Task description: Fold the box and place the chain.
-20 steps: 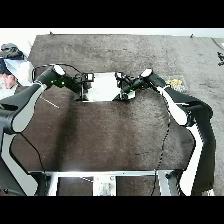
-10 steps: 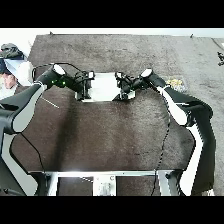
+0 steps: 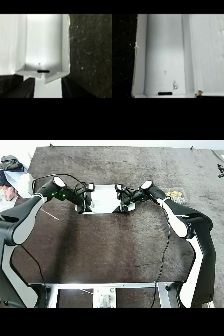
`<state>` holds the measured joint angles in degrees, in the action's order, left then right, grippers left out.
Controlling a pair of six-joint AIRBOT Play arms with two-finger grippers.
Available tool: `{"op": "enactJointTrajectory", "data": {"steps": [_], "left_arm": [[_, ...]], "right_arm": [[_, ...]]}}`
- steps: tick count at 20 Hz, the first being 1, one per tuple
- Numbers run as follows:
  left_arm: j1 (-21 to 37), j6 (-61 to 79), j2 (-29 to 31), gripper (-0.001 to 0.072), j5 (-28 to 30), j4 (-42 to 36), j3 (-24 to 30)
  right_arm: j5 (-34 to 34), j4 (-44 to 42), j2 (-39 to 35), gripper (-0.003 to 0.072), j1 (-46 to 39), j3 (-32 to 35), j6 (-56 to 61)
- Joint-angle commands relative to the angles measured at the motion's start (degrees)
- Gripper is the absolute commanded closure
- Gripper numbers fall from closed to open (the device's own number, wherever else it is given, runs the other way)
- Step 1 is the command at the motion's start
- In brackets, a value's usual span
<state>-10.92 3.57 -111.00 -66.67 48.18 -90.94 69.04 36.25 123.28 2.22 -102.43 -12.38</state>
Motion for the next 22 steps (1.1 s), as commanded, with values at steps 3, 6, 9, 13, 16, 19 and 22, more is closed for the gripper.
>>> {"op": "enactJointTrajectory", "data": {"steps": [3,6,9,13,16,19,22], "left_arm": [[0.0,1.6,-1.7,0.0365,-0.2,-5.3,0.3],[0.0,3.0,-1.8,0.0616,0.3,-6.7,0.3],[0.0,3.0,-1.8,0.0616,0.0,-7.6,0.3],[0.0,6.1,-1.9,0.0585,-1.9,-10.8,0.3],[0.0,6.4,-2.7,0.0515,-2.0,-12.0,0.3],[0.0,6.7,-2.7,0.0513,-1.8,-13.2,0.3],[0.0,6.8,-2.7,0.0099,-1.6,-14.3,0.3]], "right_arm": [[0.0,0.0,0.0,0.026,0.0,0.0,0.0],[0.0,0.0,0.0,0.026,0.0,0.0,0.0],[0.0,0.0,0.0,0.026,0.0,0.0,0.0],[0.0,0.0,0.0,0.026,0.0,0.0,0.0],[0.0,0.0,0.0,0.026,0.0,0.0,0.0],[0.0,0.0,0.0,0.026,0.0,0.0,0.0],[0.0,0.0,0.0,0.026,0.0,0.0,0.0]]}}
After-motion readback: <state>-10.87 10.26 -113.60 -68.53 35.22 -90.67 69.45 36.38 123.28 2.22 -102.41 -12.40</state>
